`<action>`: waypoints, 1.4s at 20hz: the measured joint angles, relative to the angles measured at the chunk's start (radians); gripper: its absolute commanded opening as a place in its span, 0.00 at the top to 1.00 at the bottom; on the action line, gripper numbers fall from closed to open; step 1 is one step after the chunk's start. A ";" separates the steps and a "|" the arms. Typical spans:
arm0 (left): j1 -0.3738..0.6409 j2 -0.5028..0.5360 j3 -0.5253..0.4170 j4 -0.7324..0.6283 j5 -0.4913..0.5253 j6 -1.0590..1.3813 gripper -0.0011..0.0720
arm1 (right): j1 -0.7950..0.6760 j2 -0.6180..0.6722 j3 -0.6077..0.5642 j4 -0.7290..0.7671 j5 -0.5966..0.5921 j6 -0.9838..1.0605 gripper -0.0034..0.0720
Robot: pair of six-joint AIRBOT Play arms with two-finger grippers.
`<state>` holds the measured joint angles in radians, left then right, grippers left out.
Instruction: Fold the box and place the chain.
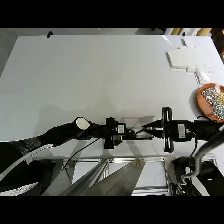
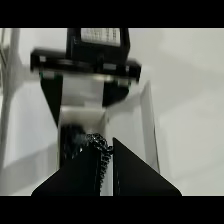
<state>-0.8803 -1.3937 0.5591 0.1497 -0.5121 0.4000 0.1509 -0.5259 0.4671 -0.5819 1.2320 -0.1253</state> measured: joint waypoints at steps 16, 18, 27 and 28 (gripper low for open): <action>0.000 0.000 0.000 0.000 0.000 0.000 0.70 | 0.169 -0.156 0.023 -0.229 -0.099 -0.006 0.77; 0.000 0.000 0.000 0.000 0.000 0.000 0.70 | 0.072 -0.137 0.036 -0.265 -0.042 -0.005 0.77; 0.000 0.000 0.000 0.000 0.000 0.000 0.70 | -0.114 -0.207 0.029 -0.512 0.022 0.055 0.68; 0.000 0.000 0.000 0.000 0.000 0.000 0.70 | -0.102 -0.229 0.021 -0.518 0.017 0.055 0.68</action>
